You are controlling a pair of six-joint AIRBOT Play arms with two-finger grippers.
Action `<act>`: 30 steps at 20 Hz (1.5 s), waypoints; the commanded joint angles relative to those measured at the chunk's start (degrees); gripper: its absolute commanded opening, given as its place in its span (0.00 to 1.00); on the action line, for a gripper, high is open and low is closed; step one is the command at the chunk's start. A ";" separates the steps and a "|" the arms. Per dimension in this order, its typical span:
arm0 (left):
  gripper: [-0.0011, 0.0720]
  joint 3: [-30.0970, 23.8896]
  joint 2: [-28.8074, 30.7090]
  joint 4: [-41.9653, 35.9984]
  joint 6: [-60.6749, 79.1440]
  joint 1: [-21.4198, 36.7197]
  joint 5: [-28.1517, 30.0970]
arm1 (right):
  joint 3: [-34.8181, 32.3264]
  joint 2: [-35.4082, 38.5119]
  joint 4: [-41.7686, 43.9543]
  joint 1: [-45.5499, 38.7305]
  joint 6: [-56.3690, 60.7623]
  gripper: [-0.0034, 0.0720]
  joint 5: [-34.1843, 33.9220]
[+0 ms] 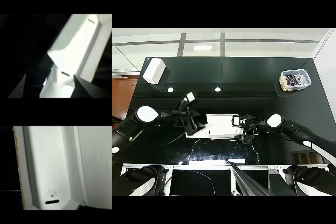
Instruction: Fold the box and place the chain.
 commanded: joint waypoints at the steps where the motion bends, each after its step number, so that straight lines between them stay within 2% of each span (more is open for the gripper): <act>1: 0.97 -2.51 -1.31 2.95 11.21 -1.29 -2.12 | -0.02 -0.02 0.02 0.07 0.00 0.66 0.02; 5: 0.96 -2.95 -4.85 2.54 11.21 -3.67 0.52 | -0.02 -0.02 0.02 0.07 0.00 0.66 0.02; 8: 0.92 -2.95 -5.95 2.54 11.21 -5.81 3.63 | -0.02 -0.02 0.02 0.07 0.00 0.66 0.02; 11: 0.67 -2.95 -5.95 2.56 11.21 -7.78 6.64 | -0.02 -0.02 0.02 0.07 0.00 0.66 0.02; 13: 0.39 -2.95 -5.95 2.64 11.21 -8.48 6.99 | -0.02 -0.02 0.02 0.07 0.00 0.66 0.02; 15: 0.22 -2.93 -5.92 2.40 11.21 -8.66 6.84 | -0.02 -0.02 0.02 0.07 0.00 0.66 0.02; 17: 0.22 -2.93 -5.95 1.29 11.21 -8.66 6.67 | -0.02 -0.02 0.02 0.07 0.00 0.66 0.02; 20: 0.22 -2.93 -6.21 -5.27 11.23 -8.74 6.69 | -0.02 -0.02 0.02 0.07 0.00 0.66 0.02; 25: 0.22 -2.91 -9.64 -7.61 12.48 -13.46 10.45 | -0.02 -0.02 0.02 0.07 0.00 0.66 0.02; 28: 0.21 -2.91 -9.75 -7.50 12.46 -13.92 12.00 | -0.02 -0.02 0.02 0.07 0.02 0.66 0.00; 30: 0.16 -2.91 -9.75 -7.52 12.46 -13.94 11.98 | -0.02 -0.02 0.02 0.07 0.02 0.66 0.00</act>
